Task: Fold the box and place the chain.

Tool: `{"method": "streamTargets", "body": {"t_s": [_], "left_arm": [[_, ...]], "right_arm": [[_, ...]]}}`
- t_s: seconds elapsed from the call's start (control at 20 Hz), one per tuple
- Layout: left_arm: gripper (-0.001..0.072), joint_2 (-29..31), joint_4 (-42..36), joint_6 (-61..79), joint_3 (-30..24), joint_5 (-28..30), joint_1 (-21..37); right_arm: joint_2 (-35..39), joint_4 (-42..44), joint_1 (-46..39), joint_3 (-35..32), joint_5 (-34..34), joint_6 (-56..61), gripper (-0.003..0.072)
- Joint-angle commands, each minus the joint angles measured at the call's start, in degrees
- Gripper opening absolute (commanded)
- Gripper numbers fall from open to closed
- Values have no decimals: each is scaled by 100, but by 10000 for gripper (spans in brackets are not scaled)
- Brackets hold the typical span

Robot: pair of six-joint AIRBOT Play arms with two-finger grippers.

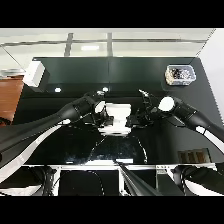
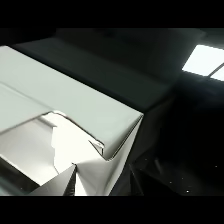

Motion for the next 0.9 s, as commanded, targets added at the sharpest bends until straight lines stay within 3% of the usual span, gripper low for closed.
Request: {"method": "streamTargets", "body": {"t_s": [0.0, 0.2, 0.35, 0.85], "left_arm": [[28, 2, 4, 11, 2, -20, 4], [28, 2, 4, 9, 2, -13, 4], [28, 2, 7, 11, 2, -9, 4], [28, 2, 7, 11, 0, -2, 4]], "right_arm": [[-2, -562, 275, 118, -63, 295, 359], [-42, -1207, 501, 304, -11, 750, 359], [-42, -1172, 494, 306, 155, 802, 388], [-37, -828, 170, 310, 509, 798, 375]]}}
